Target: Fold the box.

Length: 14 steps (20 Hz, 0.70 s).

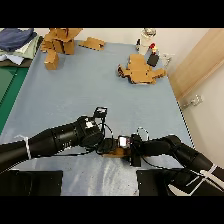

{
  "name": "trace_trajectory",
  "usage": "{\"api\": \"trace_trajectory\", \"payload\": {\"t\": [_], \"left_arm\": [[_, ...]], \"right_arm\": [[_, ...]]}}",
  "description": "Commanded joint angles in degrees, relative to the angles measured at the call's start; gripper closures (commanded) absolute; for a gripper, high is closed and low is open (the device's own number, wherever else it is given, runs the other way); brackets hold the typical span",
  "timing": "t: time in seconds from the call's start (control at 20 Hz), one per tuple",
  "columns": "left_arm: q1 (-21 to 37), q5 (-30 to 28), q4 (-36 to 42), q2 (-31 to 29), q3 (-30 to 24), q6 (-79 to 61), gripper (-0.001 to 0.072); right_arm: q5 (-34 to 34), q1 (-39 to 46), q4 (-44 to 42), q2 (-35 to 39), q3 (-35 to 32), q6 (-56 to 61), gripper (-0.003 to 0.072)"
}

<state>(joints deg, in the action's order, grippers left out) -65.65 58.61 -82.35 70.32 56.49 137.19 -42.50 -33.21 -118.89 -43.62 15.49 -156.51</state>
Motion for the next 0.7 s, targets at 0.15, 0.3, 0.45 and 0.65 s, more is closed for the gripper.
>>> {"api": "trace_trajectory", "payload": {"t": [0.15, 0.3, 0.45, 0.65], "left_arm": [[0.6, 1.6, -0.4, -1.0, 0.0, 0.2, 0.0326], [1.1, 5.9, -1.6, -2.5, 0.0, -0.1, 0.0326], [1.1, 15.8, -5.8, -5.7, 0.0, -0.4, 0.0447], [1.2, 29.3, -6.8, -8.3, -2.8, -10.3, 0.0698]], "right_arm": [[0.0, 0.0, 0.0, 0.0, 0.0, 0.0, 0.0190], [0.0, 0.0, 0.0, 0.0, 0.0, 0.0, 0.0190], [0.0, 0.0, 0.0, 0.0, 0.0, 0.0, 0.0191], [0.0, 0.0, 0.0, 0.0, 0.0, 0.0, 0.0190]]}}
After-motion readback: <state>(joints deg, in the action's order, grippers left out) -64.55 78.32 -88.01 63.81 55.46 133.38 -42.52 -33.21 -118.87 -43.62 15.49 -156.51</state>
